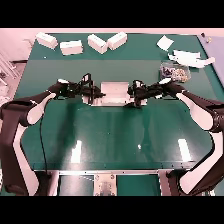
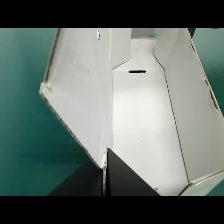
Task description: Fold the box and place the chain.
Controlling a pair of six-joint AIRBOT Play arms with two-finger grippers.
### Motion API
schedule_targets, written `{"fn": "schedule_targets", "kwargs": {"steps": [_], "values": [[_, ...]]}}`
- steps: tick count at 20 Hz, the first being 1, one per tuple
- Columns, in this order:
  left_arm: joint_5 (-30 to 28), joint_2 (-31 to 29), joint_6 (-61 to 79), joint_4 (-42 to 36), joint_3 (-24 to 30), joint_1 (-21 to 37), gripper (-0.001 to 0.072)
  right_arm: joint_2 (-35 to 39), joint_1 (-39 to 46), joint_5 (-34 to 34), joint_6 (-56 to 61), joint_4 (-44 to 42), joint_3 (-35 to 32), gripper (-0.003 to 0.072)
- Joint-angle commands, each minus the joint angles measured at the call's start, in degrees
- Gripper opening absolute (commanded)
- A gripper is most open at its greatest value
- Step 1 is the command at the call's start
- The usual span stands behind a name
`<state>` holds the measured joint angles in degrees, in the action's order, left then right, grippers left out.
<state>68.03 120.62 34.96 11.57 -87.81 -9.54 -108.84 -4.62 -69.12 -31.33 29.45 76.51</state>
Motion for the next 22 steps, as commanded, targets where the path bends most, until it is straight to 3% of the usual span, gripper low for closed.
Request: {"fn": "schedule_targets", "kwargs": {"steps": [1, 7, 22], "values": [[-0.02, 0.04, -0.02, -0.02, 0.02, 0.0, 0.0024, -0.17, -0.24, -0.13, -0.68, -0.2, 0.07, 0.0677], [0.0, 0.04, -0.02, -0.02, 0.02, 0.0, 0.0024, -0.2, -0.31, -0.17, -0.66, -3.08, 0.17, 0.0677], [0.09, 0.04, -0.02, -0.02, 0.02, 0.0, 0.0023, -1.11, -0.68, -0.15, -0.24, -0.81, 0.7, 0.0676]]}}
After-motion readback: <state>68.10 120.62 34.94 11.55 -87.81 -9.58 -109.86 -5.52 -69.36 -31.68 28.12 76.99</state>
